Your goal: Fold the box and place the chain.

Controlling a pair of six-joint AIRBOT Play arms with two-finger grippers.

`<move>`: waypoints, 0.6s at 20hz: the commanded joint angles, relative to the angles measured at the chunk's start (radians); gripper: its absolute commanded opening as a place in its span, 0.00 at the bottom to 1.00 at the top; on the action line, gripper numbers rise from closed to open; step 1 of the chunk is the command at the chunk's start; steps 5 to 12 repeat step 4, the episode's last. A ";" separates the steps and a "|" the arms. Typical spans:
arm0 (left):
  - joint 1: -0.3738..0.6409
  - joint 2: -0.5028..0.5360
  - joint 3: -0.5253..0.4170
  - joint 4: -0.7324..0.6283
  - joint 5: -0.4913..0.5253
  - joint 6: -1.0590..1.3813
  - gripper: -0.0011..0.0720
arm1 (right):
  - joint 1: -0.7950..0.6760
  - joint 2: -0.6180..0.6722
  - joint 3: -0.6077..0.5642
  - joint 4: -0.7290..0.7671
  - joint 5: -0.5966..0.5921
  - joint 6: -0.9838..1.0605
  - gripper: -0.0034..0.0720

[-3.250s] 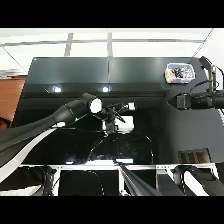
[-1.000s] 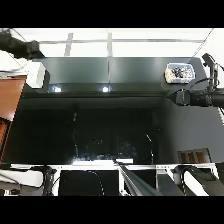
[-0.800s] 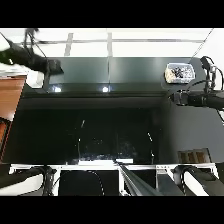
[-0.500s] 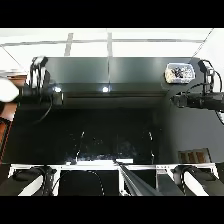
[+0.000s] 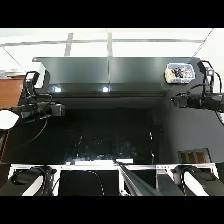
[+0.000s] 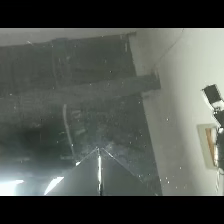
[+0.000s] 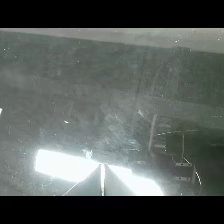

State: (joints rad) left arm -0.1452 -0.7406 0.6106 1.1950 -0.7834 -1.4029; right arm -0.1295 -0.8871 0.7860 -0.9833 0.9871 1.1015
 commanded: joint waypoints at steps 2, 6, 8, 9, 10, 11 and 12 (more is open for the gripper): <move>0.000 0.008 -0.009 -0.002 0.021 0.000 0.05 | 0.001 -0.001 0.000 -0.001 0.000 0.001 0.07; 0.000 0.008 -0.009 -0.002 0.021 0.000 0.05 | 0.001 -0.001 0.000 -0.001 0.000 0.001 0.07; 0.000 0.008 -0.009 -0.002 0.021 0.000 0.05 | 0.001 -0.001 0.000 -0.001 0.000 0.001 0.07; 0.000 0.008 -0.009 -0.002 0.021 0.000 0.05 | 0.001 -0.001 0.000 -0.001 0.000 0.001 0.07; 0.000 0.008 -0.009 -0.002 0.021 0.000 0.05 | 0.001 -0.001 0.000 -0.001 0.000 0.001 0.07; 0.000 0.008 -0.009 -0.002 0.021 0.000 0.05 | 0.001 -0.001 0.000 -0.001 0.000 0.001 0.07; 0.000 0.008 -0.009 -0.002 0.021 0.000 0.05 | 0.001 -0.001 0.000 -0.001 0.000 0.001 0.07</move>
